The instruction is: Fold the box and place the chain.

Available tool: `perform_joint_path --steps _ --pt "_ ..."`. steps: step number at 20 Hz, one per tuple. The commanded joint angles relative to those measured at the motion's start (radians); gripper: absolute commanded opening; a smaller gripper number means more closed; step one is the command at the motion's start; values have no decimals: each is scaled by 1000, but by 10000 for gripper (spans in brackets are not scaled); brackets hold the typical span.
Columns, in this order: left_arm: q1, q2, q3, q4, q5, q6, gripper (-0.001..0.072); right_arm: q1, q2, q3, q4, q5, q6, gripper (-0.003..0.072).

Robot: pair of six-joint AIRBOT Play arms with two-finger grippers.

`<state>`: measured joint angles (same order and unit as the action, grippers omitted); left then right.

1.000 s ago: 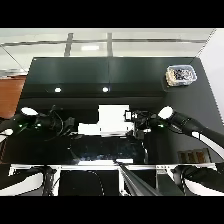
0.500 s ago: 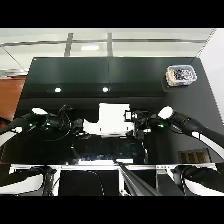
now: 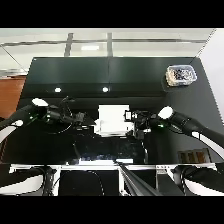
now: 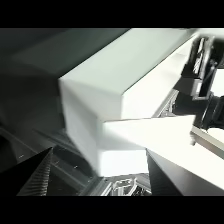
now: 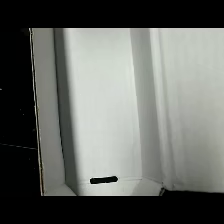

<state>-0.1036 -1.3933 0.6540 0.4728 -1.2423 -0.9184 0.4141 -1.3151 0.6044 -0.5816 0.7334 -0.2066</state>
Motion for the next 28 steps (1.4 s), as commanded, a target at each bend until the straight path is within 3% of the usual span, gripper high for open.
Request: perform_joint_path --steps 1,3,5,12,22,28 --pt "-57 -1 56 40 2 -86 626 0 -1 0 0 0 0 272" --pt "-94 -1 91 58 5 -145 601 0 -1 0 0 0 0 271" --pt "-127 -1 128 92 4 -206 500 0 -1 0 0 0 0 272" --pt "-243 -1 227 330 40 -465 501 0 -1 0 0 0 0 272" --pt "-341 -1 229 338 170 -583 500 0 -1 0 0 0 0 272" --pt "-348 -1 229 384 204 -659 500 0 -1 0 0 0 0 272"
